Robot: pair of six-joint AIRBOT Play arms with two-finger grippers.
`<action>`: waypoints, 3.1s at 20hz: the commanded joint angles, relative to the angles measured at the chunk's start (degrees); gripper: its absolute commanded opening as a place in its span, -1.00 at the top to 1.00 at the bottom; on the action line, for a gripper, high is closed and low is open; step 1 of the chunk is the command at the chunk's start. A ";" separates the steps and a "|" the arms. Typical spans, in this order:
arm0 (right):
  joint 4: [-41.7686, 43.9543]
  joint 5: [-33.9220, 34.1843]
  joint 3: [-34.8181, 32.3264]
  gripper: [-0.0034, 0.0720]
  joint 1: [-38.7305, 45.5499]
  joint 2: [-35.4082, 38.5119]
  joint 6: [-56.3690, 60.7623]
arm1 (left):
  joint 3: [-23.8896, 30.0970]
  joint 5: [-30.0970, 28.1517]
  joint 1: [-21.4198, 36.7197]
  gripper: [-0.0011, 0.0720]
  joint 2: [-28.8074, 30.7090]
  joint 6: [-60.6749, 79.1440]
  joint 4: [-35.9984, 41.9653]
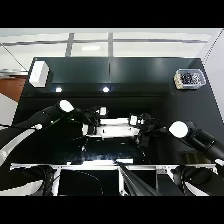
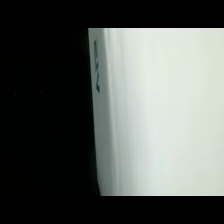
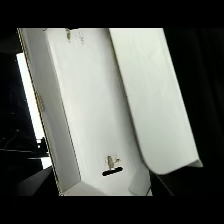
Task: Fold the box and place the chain.
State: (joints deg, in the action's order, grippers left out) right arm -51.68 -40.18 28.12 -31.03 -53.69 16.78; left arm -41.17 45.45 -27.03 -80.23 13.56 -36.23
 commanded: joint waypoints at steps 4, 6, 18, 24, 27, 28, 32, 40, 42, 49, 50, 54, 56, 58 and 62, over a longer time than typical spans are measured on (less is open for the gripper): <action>2.01 2.71 0.13 -0.93 1.25 0.24 0.35 | -0.02 -0.02 -0.04 0.88 -0.04 -0.09 0.02; 6.86 4.52 0.13 -0.93 2.43 -0.98 -1.31 | -0.02 -0.02 -0.04 0.88 -0.04 -0.09 0.02; 17.16 -4.11 -0.66 -0.93 4.48 -10.27 -26.10 | -0.02 -0.48 -0.04 0.88 -0.04 -0.31 0.07; 18.14 -3.06 -0.66 -0.93 4.48 -13.62 -30.58 | -0.02 -0.48 -0.04 0.88 -0.04 -0.31 0.07; 18.64 -2.75 -0.66 -0.93 4.35 -15.04 -31.08 | -0.02 -0.48 -0.04 0.88 -0.04 -0.31 0.07; 18.71 -2.36 -0.66 -0.93 4.35 -15.10 -31.10 | -0.02 -0.46 -0.04 0.88 -0.04 -0.31 0.07; 18.64 -0.90 -0.66 -0.92 4.35 -15.17 -31.15 | -0.02 -0.46 -0.04 0.88 -0.04 -0.31 0.07; 18.64 -0.90 -0.66 -0.32 4.37 -15.19 -31.12 | -0.26 1.31 0.57 0.56 1.27 -1.97 -1.66; 18.64 -0.94 -0.66 -0.32 4.35 -15.19 -31.12 | -0.24 1.99 1.79 -0.02 3.56 -4.13 -3.13; 18.43 -1.42 -0.63 -0.32 4.37 -15.19 -31.17 | -0.24 13.35 7.63 -0.43 17.55 -16.87 -15.91; 18.43 -1.42 -0.63 -0.32 4.35 -15.19 -31.17 | -0.24 15.96 8.46 -0.42 19.54 -20.61 -17.94; 18.45 -1.60 -0.63 -0.32 4.35 -15.19 -31.17 | 0.04 27.63 7.61 0.88 23.02 -32.79 -15.72; 18.51 -1.62 -0.63 -0.32 4.35 -15.19 -31.15 | 1.73 28.41 4.68 0.88 22.64 -33.70 -7.98; 18.60 -1.86 -0.63 -0.32 4.35 -15.19 -31.15 | 4.04 18.78 1.38 0.88 21.81 -33.68 -1.01; 18.60 -2.25 -0.63 -0.32 4.35 -15.19 -31.15 | 5.60 -8.70 -1.53 0.88 18.03 -33.07 14.10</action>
State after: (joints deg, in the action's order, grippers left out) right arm -33.19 -42.11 27.49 -26.63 -68.88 -14.39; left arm -36.67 54.24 -26.57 -60.25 -18.65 -33.69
